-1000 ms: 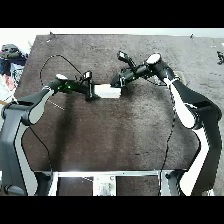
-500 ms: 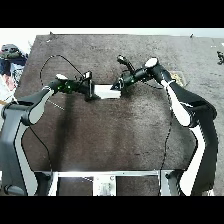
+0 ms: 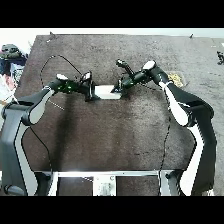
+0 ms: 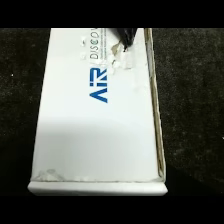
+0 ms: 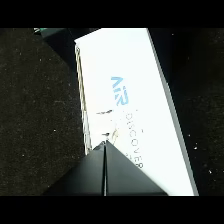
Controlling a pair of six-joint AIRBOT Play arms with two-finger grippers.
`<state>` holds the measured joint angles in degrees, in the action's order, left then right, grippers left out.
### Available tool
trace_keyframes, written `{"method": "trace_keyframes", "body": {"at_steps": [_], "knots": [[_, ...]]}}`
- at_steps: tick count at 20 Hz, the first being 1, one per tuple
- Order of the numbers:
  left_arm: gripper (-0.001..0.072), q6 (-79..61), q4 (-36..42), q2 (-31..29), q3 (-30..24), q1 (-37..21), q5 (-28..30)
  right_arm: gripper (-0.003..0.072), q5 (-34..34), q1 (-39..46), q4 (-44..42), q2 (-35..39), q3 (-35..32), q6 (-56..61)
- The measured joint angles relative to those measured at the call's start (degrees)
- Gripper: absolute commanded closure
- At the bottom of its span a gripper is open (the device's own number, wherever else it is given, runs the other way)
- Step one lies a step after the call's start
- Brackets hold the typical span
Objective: Fold the box and place the chain.
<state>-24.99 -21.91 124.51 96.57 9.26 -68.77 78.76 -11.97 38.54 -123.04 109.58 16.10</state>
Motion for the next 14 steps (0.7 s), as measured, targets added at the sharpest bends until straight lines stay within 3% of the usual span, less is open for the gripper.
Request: {"method": "trace_keyframes", "body": {"at_steps": [4,10,14], "knots": [[0.0473,0.42,0.07,0.00,0.00,-0.04,0.31,0.0677,0.35,0.24,-2.69,3.08,-0.20,0.22],[0.0473,0.17,0.11,0.00,0.00,-0.07,0.31,0.0679,0.72,0.28,-10.12,13.66,-0.90,3.13],[0.0473,0.15,0.11,0.00,0.00,-0.04,0.28,0.0679,-1.29,0.76,-9.35,23.71,-7.76,8.02]]}}
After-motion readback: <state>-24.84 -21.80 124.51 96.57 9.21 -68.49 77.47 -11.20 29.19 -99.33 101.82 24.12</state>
